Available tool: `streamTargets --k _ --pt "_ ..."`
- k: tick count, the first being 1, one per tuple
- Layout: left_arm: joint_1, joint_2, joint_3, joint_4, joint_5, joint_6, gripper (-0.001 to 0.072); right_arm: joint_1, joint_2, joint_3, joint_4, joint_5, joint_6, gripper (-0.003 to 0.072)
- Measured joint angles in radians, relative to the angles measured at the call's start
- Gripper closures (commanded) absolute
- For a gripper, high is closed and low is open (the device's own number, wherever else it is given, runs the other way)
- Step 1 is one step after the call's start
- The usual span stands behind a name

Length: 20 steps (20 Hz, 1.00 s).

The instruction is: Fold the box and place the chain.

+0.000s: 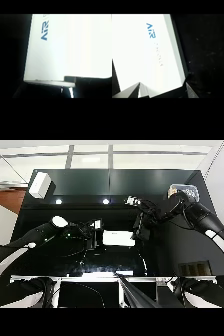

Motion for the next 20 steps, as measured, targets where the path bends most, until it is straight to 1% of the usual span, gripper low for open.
streamTargets --k 4,10,15,19,20 --pt "0.000 0.000 0.000 0.000 -0.001 -0.002 0.0371 0.014 0.002 -0.006 0.006 -0.025 0.002 -0.0014" --pt "0.000 0.000 0.000 0.000 -0.003 -0.002 0.0371 0.036 0.019 -0.008 -0.010 -0.047 0.061 -0.0014" --pt "0.000 0.000 0.000 0.000 -0.003 -0.003 0.0371 0.092 0.019 -0.008 -0.114 -0.001 0.129 -0.0012" --pt "0.000 0.000 0.000 0.000 -0.003 -0.003 0.0371 0.108 0.018 -0.008 -0.156 0.044 0.169 -0.0003" --pt "0.000 0.000 0.000 0.000 -0.003 -0.003 0.0371 0.110 0.018 -0.008 -0.162 0.052 0.172 0.0054"
